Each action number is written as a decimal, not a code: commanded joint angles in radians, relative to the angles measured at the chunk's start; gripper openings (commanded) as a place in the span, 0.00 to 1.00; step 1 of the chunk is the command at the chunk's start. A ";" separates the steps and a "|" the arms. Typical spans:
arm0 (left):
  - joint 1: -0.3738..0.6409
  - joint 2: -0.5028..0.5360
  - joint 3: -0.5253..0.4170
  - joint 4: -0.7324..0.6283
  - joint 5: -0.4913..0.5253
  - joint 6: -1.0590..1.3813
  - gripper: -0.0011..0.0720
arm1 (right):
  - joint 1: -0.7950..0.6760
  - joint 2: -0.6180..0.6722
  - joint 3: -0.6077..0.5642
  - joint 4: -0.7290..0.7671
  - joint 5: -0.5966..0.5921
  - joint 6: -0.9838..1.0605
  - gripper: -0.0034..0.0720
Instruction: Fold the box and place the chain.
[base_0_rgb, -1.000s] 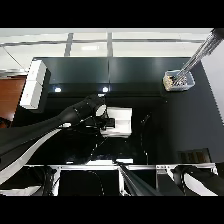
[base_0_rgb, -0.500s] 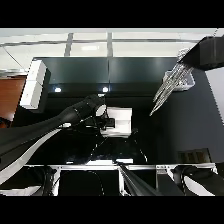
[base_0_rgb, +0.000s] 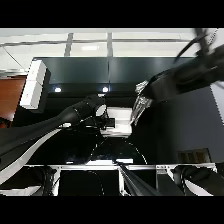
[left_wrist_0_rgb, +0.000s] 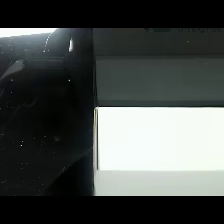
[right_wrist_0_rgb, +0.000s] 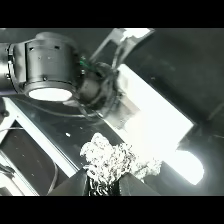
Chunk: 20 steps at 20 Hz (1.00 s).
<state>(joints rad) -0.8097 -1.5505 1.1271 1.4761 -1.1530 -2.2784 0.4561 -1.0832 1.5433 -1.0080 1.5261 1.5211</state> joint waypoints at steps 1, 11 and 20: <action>0.000 0.000 0.001 0.000 0.000 0.000 0.05 | 0.074 0.000 -0.177 0.006 -0.219 0.028 0.06; 0.000 0.000 0.001 0.000 0.008 0.000 0.05 | 0.126 -0.001 -0.570 0.012 -0.515 0.103 0.06; 0.000 0.000 0.001 0.000 0.007 0.000 0.05 | 0.126 -0.002 -0.740 0.040 -0.699 0.162 0.06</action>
